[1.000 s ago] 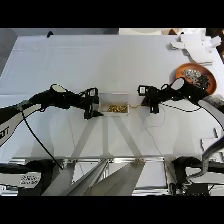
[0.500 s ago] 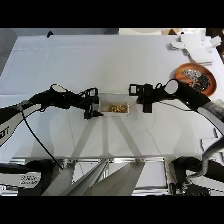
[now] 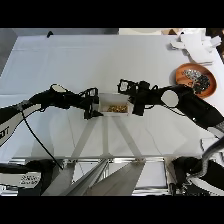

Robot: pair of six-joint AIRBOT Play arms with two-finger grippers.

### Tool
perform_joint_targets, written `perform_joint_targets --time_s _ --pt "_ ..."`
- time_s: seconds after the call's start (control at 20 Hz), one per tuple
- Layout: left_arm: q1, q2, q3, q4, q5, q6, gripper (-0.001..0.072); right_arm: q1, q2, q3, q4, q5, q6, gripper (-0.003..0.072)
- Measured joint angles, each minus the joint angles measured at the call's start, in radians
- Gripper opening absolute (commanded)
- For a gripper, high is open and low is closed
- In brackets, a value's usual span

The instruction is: Fold the box and place the chain.

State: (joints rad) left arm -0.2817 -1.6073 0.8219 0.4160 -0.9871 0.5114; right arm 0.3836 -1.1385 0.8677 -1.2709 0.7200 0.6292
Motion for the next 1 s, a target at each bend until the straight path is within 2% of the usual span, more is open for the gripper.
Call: perform_joint_targets --time_s 0.2,0.45,1.0 --pt "0.0 0.0 0.0 0.0 -0.006 0.0 0.0256 0.064 0.006 0.046 -0.005 -0.006 0.119 0.0007" --pt "0.0 0.0 0.0 0.0 -0.011 0.0 0.0256 0.123 0.006 0.083 0.03 -0.024 0.17 0.0008" --pt "0.0 0.0 0.0 0.0 -0.012 0.0 0.0256 0.152 0.006 0.093 0.244 -0.188 0.186 0.0006"
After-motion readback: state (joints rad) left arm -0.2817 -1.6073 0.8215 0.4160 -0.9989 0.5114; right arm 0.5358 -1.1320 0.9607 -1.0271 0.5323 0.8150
